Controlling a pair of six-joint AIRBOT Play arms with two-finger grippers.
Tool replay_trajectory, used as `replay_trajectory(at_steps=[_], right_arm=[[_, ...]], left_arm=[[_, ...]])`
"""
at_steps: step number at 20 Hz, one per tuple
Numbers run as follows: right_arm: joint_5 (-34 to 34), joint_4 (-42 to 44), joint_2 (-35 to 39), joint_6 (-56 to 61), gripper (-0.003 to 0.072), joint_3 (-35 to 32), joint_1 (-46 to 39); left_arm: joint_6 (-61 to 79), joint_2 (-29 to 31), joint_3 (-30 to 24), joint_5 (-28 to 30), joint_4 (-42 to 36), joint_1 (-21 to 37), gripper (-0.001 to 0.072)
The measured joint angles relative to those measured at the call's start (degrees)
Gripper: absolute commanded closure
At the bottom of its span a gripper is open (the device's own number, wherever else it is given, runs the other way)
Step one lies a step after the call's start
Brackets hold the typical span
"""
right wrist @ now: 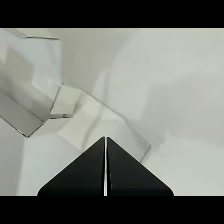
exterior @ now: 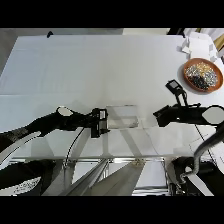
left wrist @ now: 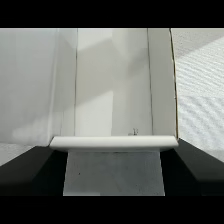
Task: Fold the box and place the chain.
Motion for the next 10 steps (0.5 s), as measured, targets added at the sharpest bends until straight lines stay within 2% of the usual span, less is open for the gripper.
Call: replay_trajectory(at_steps=[5,10], right_arm=[[4.28,-5.73,-0.52,15.69,0.0672,0.42,-3.96],[4.35,-7.39,-7.26,19.82,0.0672,0.48,-4.76]], left_arm=[[0.00,0.00,0.00,0.00,0.00,0.00,0.0440],[0.00,0.00,0.00,0.00,0.00,0.00,0.0440]])
